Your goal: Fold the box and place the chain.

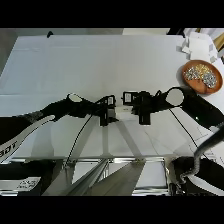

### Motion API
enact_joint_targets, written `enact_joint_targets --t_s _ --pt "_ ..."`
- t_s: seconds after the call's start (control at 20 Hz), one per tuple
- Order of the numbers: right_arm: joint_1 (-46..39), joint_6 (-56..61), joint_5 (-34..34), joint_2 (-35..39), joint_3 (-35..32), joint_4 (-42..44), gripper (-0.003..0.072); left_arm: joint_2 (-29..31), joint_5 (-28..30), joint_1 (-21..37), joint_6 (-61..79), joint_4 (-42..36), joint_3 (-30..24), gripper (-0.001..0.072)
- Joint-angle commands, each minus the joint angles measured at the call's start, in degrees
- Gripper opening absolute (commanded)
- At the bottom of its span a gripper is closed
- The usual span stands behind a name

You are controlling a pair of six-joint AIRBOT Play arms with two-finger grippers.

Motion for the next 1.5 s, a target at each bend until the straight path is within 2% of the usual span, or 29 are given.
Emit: enact_joint_targets --t_s 0.0,0.1,1.1,1.3,1.4,1.45 --pt "0.0 0.0 -0.4 0.0 -0.1 -0.2 0.0099 0.0 0.0 0.0 0.0 0.1 0.0 0.0251" --pt "0.0 0.0 -0.5 0.0 -0.1 -0.2 0.0078 0.0 0.0 0.0 0.0 0.1 0.0 0.0251" --pt "0.0 0.0 -2.8 -1.0 -0.9 0.3 0.0079 0.0 0.0 0.0 0.0 0.1 0.0 0.0251" --pt "0.0 0.0 0.0 -1.4 -2.9 0.5 0.0081 0.0 0.0 0.0 0.0 0.1 0.0 0.0251" --pt "0.0 0.0 0.7 -1.4 -3.1 0.6 0.0092 0.0 0.0 0.0 0.0 0.1 0.0 0.0251" --pt "0.0 0.0 0.5 -1.4 -3.1 0.6 0.0126 0.0 0.0 0.0 0.0 0.1 0.0 0.0251"
